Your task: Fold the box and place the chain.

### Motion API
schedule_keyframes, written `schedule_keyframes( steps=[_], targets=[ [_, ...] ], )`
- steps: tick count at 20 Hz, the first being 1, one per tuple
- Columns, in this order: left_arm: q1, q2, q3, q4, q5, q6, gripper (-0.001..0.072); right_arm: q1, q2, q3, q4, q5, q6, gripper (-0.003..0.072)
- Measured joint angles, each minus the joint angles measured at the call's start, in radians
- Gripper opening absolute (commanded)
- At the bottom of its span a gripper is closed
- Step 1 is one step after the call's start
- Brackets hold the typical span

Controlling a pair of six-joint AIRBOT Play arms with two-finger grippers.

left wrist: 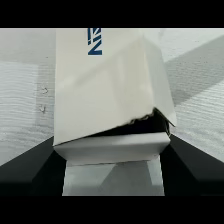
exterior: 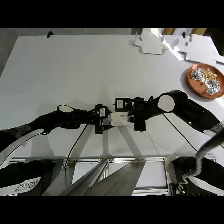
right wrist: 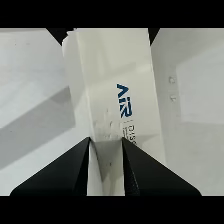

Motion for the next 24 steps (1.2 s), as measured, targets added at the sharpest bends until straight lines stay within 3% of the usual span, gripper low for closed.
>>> schedule_keyframes(
  steps=[24],
  targets=[
    [0.0, 0.0, 0.0, 0.003, -0.005, 0.002, 0.0029, 0.0, 0.032, 0.0, -0.013, -0.043, 0.037, 0.0155]
  ],
)
